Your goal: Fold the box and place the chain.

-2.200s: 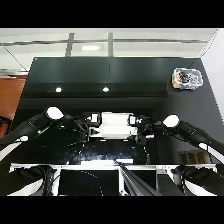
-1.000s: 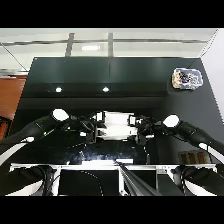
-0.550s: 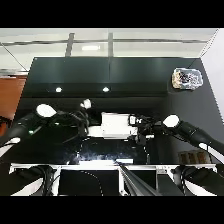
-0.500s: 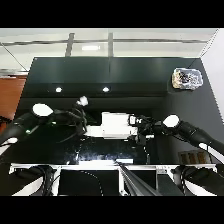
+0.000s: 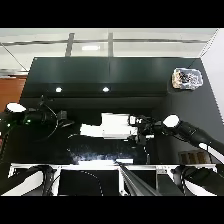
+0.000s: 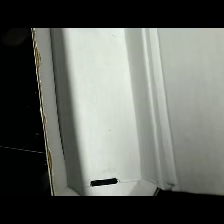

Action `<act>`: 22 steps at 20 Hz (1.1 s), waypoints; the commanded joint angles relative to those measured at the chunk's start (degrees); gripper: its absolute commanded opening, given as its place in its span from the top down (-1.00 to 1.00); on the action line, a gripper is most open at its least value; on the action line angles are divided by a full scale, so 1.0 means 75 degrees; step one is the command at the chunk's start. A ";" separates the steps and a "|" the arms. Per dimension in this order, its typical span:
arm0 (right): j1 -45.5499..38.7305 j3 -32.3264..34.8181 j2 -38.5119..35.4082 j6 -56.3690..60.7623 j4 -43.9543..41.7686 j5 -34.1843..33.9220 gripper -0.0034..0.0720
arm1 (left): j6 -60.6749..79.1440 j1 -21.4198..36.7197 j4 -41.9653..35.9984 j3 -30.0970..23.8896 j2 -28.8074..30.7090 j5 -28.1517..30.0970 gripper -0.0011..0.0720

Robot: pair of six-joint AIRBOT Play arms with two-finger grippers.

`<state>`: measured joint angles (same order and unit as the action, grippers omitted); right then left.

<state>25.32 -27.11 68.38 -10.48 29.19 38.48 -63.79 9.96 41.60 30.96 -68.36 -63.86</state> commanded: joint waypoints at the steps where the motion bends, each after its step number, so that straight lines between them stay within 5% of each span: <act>1: 0.0009 0.0000 0.0003 -0.0003 0.0003 0.0009 -0.36 | -0.0571 0.0195 -0.0726 -0.0361 -0.0761 -0.0650 0.89; 9: 0.0009 0.0000 0.0003 -0.0003 0.0000 0.0009 -0.36 | 0.0245 -0.1620 -0.2261 -0.0507 -0.1483 0.0358 0.89; 17: 0.0009 0.0000 0.0003 -0.0003 0.0000 0.0009 -0.36 | 0.1005 -0.1950 -0.2696 -0.0475 -0.1422 0.0230 0.84; 20: 0.0009 0.0000 0.0003 -0.0003 0.0000 0.0009 -0.36 | 0.1084 -0.1947 -0.2632 -0.0443 -0.1169 0.0233 0.22; 21: 0.0009 0.0000 0.0003 -0.0003 0.0000 0.0009 -0.36 | 0.1084 -0.1944 -0.2562 -0.0446 -0.1040 0.0256 -0.20; 22: 0.0009 0.0000 0.0003 -0.0003 0.0000 0.0009 -0.36 | 0.1081 -0.1923 -0.2524 -0.0446 -0.0903 0.0248 -0.82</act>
<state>25.32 -27.11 68.38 -10.52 29.21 38.52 -56.58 -4.49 22.00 27.51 -77.08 -62.28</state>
